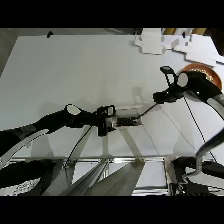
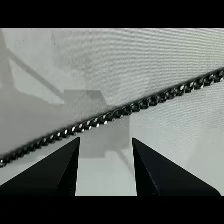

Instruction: Fold the box and place the chain.

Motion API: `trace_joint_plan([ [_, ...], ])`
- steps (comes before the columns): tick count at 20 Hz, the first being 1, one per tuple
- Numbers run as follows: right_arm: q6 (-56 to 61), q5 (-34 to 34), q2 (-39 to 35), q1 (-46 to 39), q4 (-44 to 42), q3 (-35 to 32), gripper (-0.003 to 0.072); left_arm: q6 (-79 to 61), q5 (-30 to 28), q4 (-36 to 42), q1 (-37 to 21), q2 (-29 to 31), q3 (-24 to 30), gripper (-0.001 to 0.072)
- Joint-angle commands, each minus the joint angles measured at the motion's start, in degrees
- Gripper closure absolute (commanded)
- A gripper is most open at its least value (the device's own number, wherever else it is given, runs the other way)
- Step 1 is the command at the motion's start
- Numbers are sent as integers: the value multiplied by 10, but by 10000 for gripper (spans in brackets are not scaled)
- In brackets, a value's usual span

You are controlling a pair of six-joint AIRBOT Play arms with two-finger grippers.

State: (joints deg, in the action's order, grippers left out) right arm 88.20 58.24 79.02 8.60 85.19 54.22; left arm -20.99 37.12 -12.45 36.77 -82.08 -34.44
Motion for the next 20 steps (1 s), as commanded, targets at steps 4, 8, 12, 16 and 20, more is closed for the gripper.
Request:
trace_joint_plan([
  [4,18,-21,26,0,3,0,323,0,0,0,0,0,0,539],
  [8,20,-19,44,0,3,0,354,0,0,0,0,0,0,539],
  [12,20,-15,54,0,3,0,424,0,0,0,0,0,0,539],
  [16,17,-4,47,0,4,0,670,0,0,0,0,0,0,539],
  [20,3,20,-6,0,5,0,670,0,0,0,0,0,0,539],
])
